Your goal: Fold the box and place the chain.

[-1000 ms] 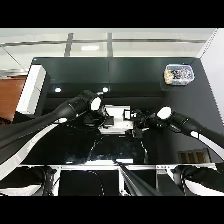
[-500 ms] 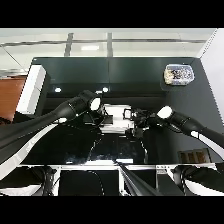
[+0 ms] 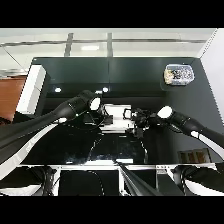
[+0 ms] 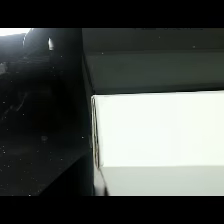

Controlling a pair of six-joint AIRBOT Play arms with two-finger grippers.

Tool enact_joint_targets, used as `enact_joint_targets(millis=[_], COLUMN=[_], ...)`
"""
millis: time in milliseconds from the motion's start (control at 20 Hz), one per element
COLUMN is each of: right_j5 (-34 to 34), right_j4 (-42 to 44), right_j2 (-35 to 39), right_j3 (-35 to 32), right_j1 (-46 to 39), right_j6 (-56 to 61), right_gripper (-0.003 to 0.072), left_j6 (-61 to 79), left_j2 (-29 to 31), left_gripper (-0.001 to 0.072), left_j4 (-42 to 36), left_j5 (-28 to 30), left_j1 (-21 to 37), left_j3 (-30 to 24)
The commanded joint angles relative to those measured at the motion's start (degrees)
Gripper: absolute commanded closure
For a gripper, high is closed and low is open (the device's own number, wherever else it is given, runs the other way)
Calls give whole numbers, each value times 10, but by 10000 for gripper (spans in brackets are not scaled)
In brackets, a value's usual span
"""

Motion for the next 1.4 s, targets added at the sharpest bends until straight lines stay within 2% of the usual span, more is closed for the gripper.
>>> enact_joint_targets(millis=[0, 100, 150, 200, 350, 600, 1050, 1100, 1200, 1250, 1300, 1350], right_j5=[1, 1, 0, -1, 6, 40, 26, 26, 26, 26, 24, 24], right_j4=[2, 3, 4, 7, -24, -142, -120, -107, -85, -78, -71, -69], right_j2=[0, 0, 0, 2, 38, 115, 101, 95, 85, 81, 77, 74], right_j3=[0, 0, 0, 0, 0, 0, -1, 0, 0, 0, 0, 0], right_j1=[0, 0, 0, 0, 0, 0, 0, 0, 0, 0, 0, 0], right_j6=[1, 3, 7, 11, 47, 89, 62, 58, 49, 49, 49, 50], right_gripper=[489, 487, 337, -4, -15, -14, -13, -8, 331, 463, 510, 510], left_j6=[0, 0, 0, 0, 0, -8, -28, -28, -28, -28, -28, -28], left_j2=[0, 0, 0, 0, 0, 0, 0, 0, 0, 0, 0, 0], left_gripper=[683, 683, 683, 683, 683, 683, 681, 681, 681, 681, 681, 680], left_j4=[0, 1, 1, 1, 3, 32, 44, 44, 44, 44, 44, 44], left_j5=[-5, -6, -6, -6, -5, -5, -6, -5, -5, -5, -6, -8], left_j1=[0, 0, 0, 0, 0, 0, 0, 0, 0, 0, 0, 0], left_j3=[1, 1, 1, 1, 1, 1, 1, 1, 1, 1, 1, 1])
